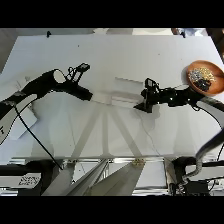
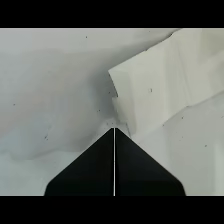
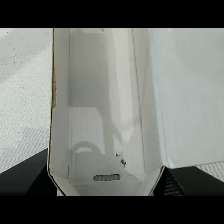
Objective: Fold the box and place the chain.
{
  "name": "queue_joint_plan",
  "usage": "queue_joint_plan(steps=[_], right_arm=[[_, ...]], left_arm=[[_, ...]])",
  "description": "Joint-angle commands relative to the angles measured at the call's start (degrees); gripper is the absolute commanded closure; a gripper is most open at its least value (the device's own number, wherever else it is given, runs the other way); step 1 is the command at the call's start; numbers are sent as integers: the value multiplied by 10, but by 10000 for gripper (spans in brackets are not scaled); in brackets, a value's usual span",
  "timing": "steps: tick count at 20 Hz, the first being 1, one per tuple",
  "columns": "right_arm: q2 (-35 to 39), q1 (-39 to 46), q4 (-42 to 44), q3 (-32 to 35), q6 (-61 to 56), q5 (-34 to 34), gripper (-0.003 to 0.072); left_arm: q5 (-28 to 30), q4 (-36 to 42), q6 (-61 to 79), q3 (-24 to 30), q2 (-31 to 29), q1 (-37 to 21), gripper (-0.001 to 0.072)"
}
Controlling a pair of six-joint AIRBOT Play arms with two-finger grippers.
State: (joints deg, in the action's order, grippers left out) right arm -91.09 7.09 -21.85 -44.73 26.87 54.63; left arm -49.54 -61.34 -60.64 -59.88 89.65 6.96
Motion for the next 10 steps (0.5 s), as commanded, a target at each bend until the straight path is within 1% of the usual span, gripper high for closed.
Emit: queue_joint_plan(steps=[1,6,10], right_arm=[[0,0,0,0,0,0,139],[0,0,0,0,0,0,139],[0,0,0,0,0,0,139]], left_arm=[[8,42,18,0,7,3,703],[7,127,73,0,8,3,703],[-8,141,86,0,3,3,702]])
